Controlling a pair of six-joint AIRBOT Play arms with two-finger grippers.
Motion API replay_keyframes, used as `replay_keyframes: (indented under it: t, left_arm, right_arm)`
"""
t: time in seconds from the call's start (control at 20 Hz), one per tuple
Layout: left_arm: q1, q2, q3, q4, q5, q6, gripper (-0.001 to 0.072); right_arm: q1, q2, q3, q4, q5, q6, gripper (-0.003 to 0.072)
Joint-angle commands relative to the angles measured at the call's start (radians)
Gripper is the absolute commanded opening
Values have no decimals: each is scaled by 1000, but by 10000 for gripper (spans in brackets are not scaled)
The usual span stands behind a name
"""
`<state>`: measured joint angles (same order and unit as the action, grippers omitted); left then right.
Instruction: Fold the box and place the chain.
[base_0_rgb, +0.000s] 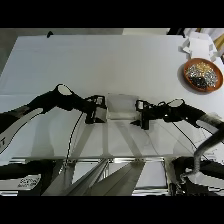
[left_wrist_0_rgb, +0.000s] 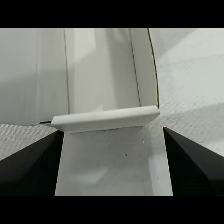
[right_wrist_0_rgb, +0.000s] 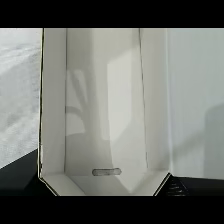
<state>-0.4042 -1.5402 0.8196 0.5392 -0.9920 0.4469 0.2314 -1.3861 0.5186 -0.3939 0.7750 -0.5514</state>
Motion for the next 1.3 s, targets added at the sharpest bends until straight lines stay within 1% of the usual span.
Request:
replay_keyframes:
  t: [0.0,0.25,0.4,0.5,0.8,1.1,1.25]
  left_arm:
    - [-2,-31,-3,-38,8,44,706]
    - [14,-22,-3,-36,16,39,710]
    - [58,24,-3,-22,14,40,714]
    - [69,50,-3,-20,9,40,715]
    - [26,14,-3,-7,-6,55,715]
    - [3,14,-3,-53,39,68,715]
    - [-5,4,-3,-61,36,69,715]
  right_arm:
    - [0,0,1,2,-2,1,401]
    - [0,0,1,2,-2,1,401]
    - [0,0,1,2,-2,1,401]
    - [0,0,1,2,-2,1,401]
    - [0,0,1,2,-2,1,401]
    - [0,0,1,2,-2,1,401]
    - [0,0,1,2,-2,1,401]
